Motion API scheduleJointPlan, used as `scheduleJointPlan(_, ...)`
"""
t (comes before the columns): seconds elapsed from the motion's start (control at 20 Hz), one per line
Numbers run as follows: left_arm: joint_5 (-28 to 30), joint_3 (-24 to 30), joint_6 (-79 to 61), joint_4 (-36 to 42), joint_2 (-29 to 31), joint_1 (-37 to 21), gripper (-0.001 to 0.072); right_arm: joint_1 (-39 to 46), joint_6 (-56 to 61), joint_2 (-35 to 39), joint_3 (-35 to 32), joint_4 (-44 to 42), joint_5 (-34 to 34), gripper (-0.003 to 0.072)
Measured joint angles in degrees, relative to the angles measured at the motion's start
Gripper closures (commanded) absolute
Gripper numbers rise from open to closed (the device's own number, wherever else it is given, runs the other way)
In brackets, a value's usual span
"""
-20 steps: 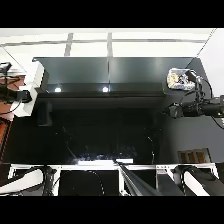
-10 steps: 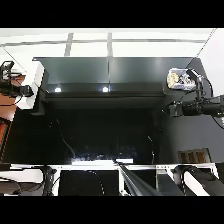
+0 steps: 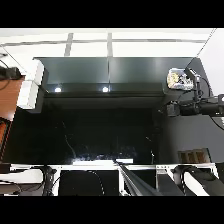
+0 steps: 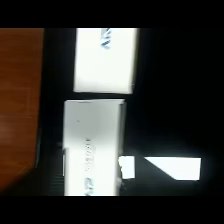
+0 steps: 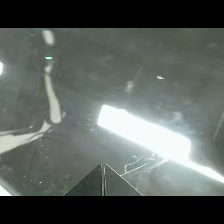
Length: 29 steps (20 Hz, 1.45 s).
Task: Fold the box and place the chain.
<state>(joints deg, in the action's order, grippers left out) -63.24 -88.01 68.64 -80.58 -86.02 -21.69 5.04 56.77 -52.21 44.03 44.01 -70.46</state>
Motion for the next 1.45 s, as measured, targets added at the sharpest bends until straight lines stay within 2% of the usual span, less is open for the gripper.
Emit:
scheduleJointPlan(0.15, -7.58, -1.49, 3.08, 5.57, 4.74, 2.16, 0.0687, -3.8, -0.02, 0.02, 0.0, 0.68, 2.03, 0.0675)
scheduleJointPlan(0.25, -8.41, 2.32, 4.87, 8.33, 10.14, 5.57, 0.0686, -5.42, -0.02, 0.0, 0.0, 1.66, 6.16, 0.0675)
scheduleJointPlan(0.4, -0.87, 16.83, 6.23, 10.36, 22.36, 13.35, 0.0685, -6.69, -0.04, 0.0, -0.11, 3.56, 15.87, 0.0675)
scheduleJointPlan(0.6, 14.19, 43.34, 6.4, 10.03, 39.85, 23.89, 0.0684, -7.15, -0.04, -0.04, -2.6, 9.38, 27.89, 0.0674)
scheduleJointPlan(0.75, 21.44, 54.93, 6.6, 9.33, 48.89, 27.04, 0.0683, -7.21, -0.04, -0.02, -4.09, 11.98, 32.3, 0.0674)
scheduleJointPlan(0.85, 23.96, 58.51, 6.6, 8.72, 52.83, 28.0, 0.0683, -7.21, -0.04, -0.02, -4.5, 12.92, 33.59, 0.0674)
scheduleJointPlan(1.0, 25.68, 61.02, 6.6, 8.02, 55.98, 28.63, 0.0683, -7.21, -0.04, -0.04, -4.81, 13.53, 34.69, 0.0674)
scheduleJointPlan(1.45, 27.04, 62.45, 6.6, 7.58, 57.7, 29.0, 0.0683, -7.21, -0.02, -0.02, -4.96, 14.05, 35.5, 0.0674)
